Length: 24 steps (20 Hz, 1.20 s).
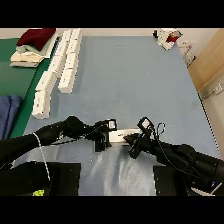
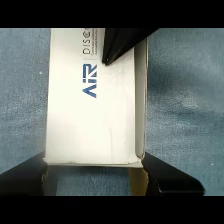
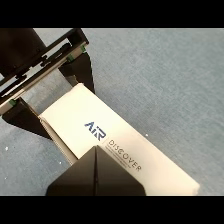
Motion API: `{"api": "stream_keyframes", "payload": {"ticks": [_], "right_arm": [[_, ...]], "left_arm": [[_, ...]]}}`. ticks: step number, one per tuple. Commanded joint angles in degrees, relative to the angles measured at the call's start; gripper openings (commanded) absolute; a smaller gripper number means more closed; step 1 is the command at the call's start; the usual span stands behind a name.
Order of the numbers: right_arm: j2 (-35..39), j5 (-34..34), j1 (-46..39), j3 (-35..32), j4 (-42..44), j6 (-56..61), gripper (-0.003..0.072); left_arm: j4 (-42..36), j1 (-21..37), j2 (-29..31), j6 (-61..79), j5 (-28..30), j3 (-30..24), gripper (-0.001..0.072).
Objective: Fold the box.
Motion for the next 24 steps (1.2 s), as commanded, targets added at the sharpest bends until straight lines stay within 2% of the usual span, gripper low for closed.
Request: {"api": "stream_keyframes", "payload": {"ticks": [1, 7, 13, 16, 19, 22, 24], "right_arm": [[0.7, -0.4, 0.0, 0.0, 0.0, 0.0, 0.0004], [3.5, -0.2, -0.3, 1.8, -2.2, 0.0, 0.0005], [3.5, -6.7, -1.4, 6.2, -4.9, 0.0, 0.0005], [3.4, -14.3, -5.7, 9.0, -7.3, 0.0, 0.0005], [3.4, -25.6, -12.5, 13.1, -8.8, -3.3, 0.0004], [2.4, -37.2, -21.5, 19.2, -5.5, -12.3, 0.0002], [-0.8, -45.5, -29.8, 24.6, -1.6, -19.8, 0.0002]], "left_arm": [[0.0, 0.0, 0.0, 0.0, 0.0, 0.0, 0.0470], [0.0, 0.0, 0.0, 0.0, 0.0, 0.0, 0.0470], [0.0, 0.0, 0.0, 0.0, 0.0, 0.0, 0.0470], [0.0, 0.0, 0.0, 0.0, 0.0, 0.0, 0.0470], [0.0, 0.0, 0.0, 0.0, 0.0, 0.0, 0.0470], [0.0, 0.0, 0.0, 0.0, 0.0, 0.0, 0.0470], [0.0, 0.0, 0.0, 0.0, 0.0, 0.0, 0.0470]]}}
